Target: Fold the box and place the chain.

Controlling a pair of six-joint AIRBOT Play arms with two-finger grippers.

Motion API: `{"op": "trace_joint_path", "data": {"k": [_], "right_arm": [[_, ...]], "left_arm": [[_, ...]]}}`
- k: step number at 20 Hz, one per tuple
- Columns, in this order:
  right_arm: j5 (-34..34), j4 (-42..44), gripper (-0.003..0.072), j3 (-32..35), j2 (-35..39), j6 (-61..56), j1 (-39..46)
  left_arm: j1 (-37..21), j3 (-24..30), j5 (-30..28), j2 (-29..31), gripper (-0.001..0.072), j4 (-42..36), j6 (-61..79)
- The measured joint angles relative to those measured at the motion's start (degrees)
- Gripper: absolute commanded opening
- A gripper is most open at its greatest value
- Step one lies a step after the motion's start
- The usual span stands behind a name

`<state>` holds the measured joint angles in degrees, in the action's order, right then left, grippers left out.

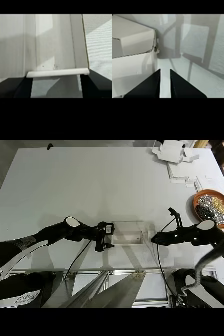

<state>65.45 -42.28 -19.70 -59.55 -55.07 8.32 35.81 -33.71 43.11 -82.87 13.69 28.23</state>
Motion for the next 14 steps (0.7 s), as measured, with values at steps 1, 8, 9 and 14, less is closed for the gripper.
{"op": "trace_joint_path", "data": {"k": [1, 8, 9, 14], "right_arm": [[0.3, 0.2, 0.0184, 0.0, 0.8, 0.0, -0.1], [0.7, 2.1, 0.0228, 0.1, 6.1, 0.1, -1.0], [0.2, 2.6, 0.0251, 0.1, 6.4, 0.0, -1.7], [-3.1, 3.6, 0.0408, 0.2, 6.9, -0.1, -6.3]], "left_arm": [[0.0, 0.0, 0.0, 0.0, 0.0273, 0.0, 0.0], [0.0, 0.0, 0.0, 0.0, 0.0273, 0.0, 0.0], [0.0, 0.0, 0.0, 0.0, 0.0273, 0.0, 0.0], [0.0, 0.0, 0.0, 0.0, 0.0273, 0.0, 0.0]]}}
